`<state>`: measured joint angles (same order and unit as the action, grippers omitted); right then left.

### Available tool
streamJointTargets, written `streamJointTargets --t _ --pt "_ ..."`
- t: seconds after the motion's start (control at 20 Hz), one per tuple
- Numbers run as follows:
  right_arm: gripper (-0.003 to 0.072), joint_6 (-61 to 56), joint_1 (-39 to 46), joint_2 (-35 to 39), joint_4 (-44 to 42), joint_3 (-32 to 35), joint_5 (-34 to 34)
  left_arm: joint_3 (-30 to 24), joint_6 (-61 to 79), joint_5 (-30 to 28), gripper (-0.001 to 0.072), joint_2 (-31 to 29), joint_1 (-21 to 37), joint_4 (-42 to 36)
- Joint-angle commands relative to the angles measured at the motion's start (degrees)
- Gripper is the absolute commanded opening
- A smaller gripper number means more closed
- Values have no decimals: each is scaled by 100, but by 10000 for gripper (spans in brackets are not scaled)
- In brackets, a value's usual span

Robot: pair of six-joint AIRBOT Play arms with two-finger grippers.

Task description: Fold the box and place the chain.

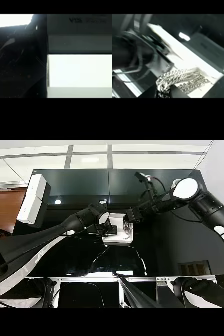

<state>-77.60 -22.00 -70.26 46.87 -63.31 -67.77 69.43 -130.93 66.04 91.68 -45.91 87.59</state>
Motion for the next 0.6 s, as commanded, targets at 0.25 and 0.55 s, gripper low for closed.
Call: streamJointTargets --t 0.25,0.55 --pt "283 -55 -190 -90 365 166 17 4 2 -4 30 4 2 2" --pt "248 -476 560 627 2022 164 -634 4 2 -4 30 4 0 -2"
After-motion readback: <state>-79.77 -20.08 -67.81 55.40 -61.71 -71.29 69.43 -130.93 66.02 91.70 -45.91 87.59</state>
